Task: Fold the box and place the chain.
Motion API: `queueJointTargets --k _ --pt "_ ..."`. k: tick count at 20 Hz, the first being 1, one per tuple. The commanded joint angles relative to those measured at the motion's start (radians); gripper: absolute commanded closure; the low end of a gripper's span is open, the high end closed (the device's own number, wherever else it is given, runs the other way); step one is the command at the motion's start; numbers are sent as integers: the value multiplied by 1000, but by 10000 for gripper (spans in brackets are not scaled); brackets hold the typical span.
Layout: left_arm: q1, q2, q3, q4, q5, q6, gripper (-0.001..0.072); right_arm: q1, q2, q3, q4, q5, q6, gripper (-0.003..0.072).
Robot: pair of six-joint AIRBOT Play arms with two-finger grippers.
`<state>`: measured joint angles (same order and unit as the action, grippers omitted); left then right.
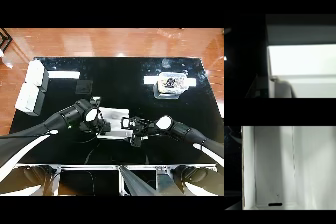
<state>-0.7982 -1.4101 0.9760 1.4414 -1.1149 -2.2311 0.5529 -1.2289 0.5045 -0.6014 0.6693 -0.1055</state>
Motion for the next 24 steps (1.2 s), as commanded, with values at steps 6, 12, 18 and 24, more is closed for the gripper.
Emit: queueJointTargets --k 6,12,18,24 --pt "2 2 -1 56 15 -48 218 0 0 0 -2 0 1 451" --pt "0 0 -1 21 12 -63 361 0 0 0 -2 -1 1 451" --pt "-10 -10 -1 11 37 -66 472 0 0 0 -2 0 1 451" --pt "-22 -12 -1 13 40 -68 686 0 0 0 -2 0 1 451"
